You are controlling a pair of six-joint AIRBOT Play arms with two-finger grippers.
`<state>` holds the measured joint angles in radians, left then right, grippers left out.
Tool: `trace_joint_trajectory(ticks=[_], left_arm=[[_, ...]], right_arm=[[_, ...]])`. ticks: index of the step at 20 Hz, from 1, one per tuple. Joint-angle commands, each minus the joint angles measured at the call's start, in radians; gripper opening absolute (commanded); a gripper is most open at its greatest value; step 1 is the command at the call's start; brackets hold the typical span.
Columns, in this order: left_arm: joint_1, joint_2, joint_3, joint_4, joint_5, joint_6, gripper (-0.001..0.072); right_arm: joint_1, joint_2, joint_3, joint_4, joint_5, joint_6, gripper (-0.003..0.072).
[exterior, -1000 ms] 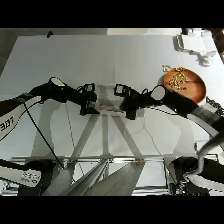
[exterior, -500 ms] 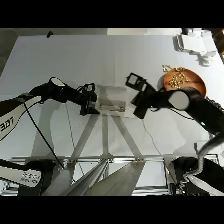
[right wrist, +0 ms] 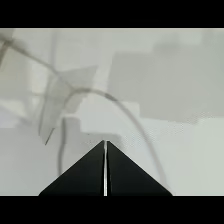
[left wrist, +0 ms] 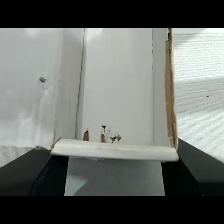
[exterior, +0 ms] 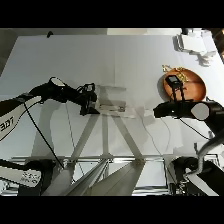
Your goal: Fold the box and place the chain.
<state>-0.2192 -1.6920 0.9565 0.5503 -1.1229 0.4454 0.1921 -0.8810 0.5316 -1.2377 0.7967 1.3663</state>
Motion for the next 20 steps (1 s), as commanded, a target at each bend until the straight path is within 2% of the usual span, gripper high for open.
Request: trace_joint_trajectory(ticks=[1,4,9,16,20], left_arm=[[0.0,0.0,0.0,0.0,0.0,0.0,0.0438],[0.0,0.0,0.0,0.0,0.0,0.0,0.0438],[0.0,0.0,0.0,0.0,0.0,0.0,0.0438],[0.0,0.0,0.0,0.0,0.0,0.0,0.0438],[0.0,0.0,0.0,0.0,0.0,0.0,0.0438]], right_arm=[[-0.057,-0.066,-0.052,0.162,-0.076,0.037,0.0005],[-0.056,-0.198,-0.056,0.339,-0.087,-0.072,0.0005],[-0.05,-0.342,-0.056,0.782,-0.084,-0.399,0.0005],[0.077,-0.388,-0.056,0.862,-0.13,-0.435,0.0005],[0.102,-0.386,-0.055,1.01,-0.132,-0.534,0.001]])
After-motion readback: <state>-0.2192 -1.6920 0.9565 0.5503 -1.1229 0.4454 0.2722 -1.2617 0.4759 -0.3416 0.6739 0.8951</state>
